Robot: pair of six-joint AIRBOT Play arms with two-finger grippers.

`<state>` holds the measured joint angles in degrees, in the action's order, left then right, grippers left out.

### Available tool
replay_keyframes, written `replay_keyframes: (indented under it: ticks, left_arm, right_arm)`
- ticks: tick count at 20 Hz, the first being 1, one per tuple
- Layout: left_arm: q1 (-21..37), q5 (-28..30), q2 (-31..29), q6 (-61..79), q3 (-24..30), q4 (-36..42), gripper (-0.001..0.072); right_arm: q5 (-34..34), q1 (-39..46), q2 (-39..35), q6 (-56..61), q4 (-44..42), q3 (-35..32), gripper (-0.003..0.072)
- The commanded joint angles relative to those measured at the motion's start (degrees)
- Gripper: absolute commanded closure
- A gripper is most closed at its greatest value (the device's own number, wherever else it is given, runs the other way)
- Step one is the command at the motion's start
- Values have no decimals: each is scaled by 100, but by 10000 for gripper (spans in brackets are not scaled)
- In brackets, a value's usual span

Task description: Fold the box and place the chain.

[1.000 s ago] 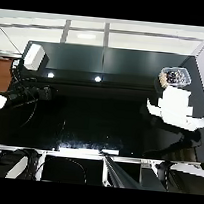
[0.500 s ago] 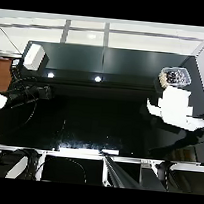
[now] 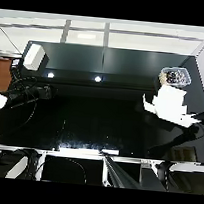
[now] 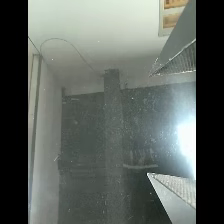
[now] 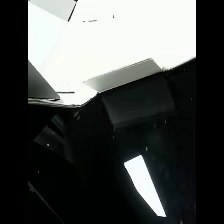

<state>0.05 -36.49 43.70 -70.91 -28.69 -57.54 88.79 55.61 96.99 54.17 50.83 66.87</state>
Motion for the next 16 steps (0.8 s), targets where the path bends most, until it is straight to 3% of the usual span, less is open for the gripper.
replay_keyframes:
  ticks: [1,6,9,12,16]
  left_arm:
    - [-2,-57,4,0,0,0,-2]
    - [-4,-175,4,0,0,26,-2]
    - [-4,-168,7,0,0,321,-2]
    - [-37,-175,70,2,0,632,-1]
    - [-562,-164,299,2,0,728,-1]
  right_arm:
    - [356,-173,-166,-83,-24,4,642]
    - [7,-608,-1108,-310,-516,-603,643]
    - [-901,-1110,-1932,-640,-1036,-1554,643]
    - [-1812,-2059,-2767,-645,-1488,-2632,643]
    - [-2341,-3908,-3523,-820,-2286,-3467,643]
